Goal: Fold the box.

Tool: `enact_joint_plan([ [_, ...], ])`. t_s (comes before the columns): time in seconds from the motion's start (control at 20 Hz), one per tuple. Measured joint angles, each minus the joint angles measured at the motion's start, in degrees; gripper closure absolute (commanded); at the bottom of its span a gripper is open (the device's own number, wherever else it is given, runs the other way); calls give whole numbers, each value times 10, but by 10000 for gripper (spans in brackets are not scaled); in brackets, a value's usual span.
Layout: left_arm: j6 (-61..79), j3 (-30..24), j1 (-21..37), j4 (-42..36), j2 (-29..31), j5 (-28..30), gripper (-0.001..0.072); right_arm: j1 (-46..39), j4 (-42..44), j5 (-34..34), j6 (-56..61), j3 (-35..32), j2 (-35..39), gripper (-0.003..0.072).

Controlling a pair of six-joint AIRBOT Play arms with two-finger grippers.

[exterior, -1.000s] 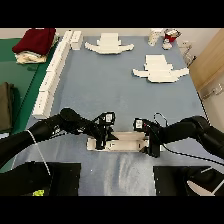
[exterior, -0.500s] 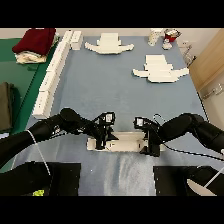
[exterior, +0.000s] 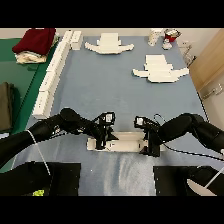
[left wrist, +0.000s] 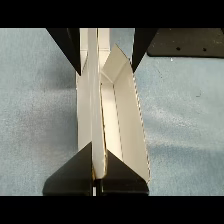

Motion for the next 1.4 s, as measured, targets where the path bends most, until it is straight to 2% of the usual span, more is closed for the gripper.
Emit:
enact_joint_plan([
  [0.3, 0, 0, 0, 0, 0, 0, 693, 0, 6, 43, -103, -20, 0, -18],
  [0.5, 0, 0, 0, 0, 0, 0, 693, 0, 31, 74, -155, -45, 0, 10],
  [0.55, 0, 0, 0, 0, 0, 0, 693, 0, 34, 81, -161, -48, 0, 42],
  [0.75, 0, 0, 0, 0, 0, 0, 693, 0, 42, 97, -174, -54, 0, 69],
  [1.2, 0, 0, 0, 0, 0, 0, 693, 0, 46, 127, -179, -74, 0, 71],
  [1.25, 0, 0, 0, 0, 0, 0, 693, 0, 47, 130, -179, -75, 0, 103],
  [1.3, 0, 0, 0, 0, 0, 0, 693, 0, 47, 132, -179, -76, 0, 187],
  [1.35, 0, 0, 0, 0, 0, 0, 693, 0, 48, 134, -180, -77, 0, 187],
  [1.4, 0, 0, 0, 0, 0, 0, 693, 0, 48, 135, -181, -77, 0, 225],
])
